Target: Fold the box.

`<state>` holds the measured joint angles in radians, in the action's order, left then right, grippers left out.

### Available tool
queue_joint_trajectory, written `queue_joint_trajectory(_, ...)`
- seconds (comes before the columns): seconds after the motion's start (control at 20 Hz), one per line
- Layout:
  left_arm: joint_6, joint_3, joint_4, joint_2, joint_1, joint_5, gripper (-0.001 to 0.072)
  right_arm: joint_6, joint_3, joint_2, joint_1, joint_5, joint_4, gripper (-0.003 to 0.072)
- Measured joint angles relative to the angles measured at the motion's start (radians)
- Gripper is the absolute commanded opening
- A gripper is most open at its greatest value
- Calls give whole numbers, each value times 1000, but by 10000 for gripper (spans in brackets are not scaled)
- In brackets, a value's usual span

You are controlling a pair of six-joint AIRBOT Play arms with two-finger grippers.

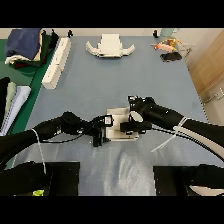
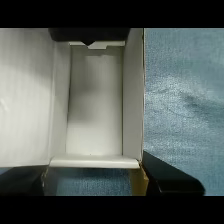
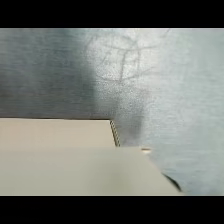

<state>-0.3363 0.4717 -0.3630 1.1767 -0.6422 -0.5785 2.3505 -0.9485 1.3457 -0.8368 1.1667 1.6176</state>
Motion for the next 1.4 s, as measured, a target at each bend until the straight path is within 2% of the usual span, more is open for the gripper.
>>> queue_joint_trajectory(0.05, 0, 0, 0, 0, 0, 0, 519, 22, -5, 11, -3, 16, 11, 201)
queue_joint_trajectory(0.1, 0, 0, 0, 0, 0, 0, 519, 37, -9, 18, -5, 27, 19, 74)
queue_joint_trajectory(0.15, 1, 0, 0, 0, 0, 0, 519, 52, -11, 23, -7, 41, 30, 5)
queue_joint_trajectory(0.45, 0, 0, 0, 0, 0, 0, 519, 77, -18, 35, -12, 48, 48, 5)
queue_joint_trajectory(0.5, 0, 0, 0, 0, 0, 0, 519, 79, -18, 36, -12, 49, 48, 65)
queue_joint_trajectory(0.55, -1, 0, 0, 0, 0, 0, 519, 80, -18, 35, -12, 50, 48, 332)
queue_joint_trajectory(0.6, -1, 0, 0, 0, 0, 1, 519, 80, -17, 36, -13, 56, 47, 528)
queue_joint_trajectory(0.65, -2, 0, 0, 0, 0, 0, 519, 78, -18, 31, -13, 55, 37, 552)
queue_joint_trajectory(0.9, -1, 0, 0, 0, 0, 0, 519, 55, -21, -7, -11, 76, 22, 552)
queue_joint_trajectory(1.1, -1, 0, 0, 0, 0, 0, 519, 14, -36, -91, -8, 103, 10, 545)
queue_joint_trajectory(1.15, -1, 0, 0, 0, 0, 0, 519, 1, -40, -118, -3, 111, 10, 491)
queue_joint_trajectory(1.25, 0, 0, 0, 0, 0, 0, 519, -34, -47, -178, 17, 126, 10, 263)
queue_joint_trajectory(1.35, 0, 0, 0, 0, 0, 0, 519, -83, -50, -231, 61, 144, 11, 99)
queue_joint_trajectory(1.4, 0, 0, 0, 0, 0, 0, 519, -116, -51, -250, 95, 149, 10, 47)
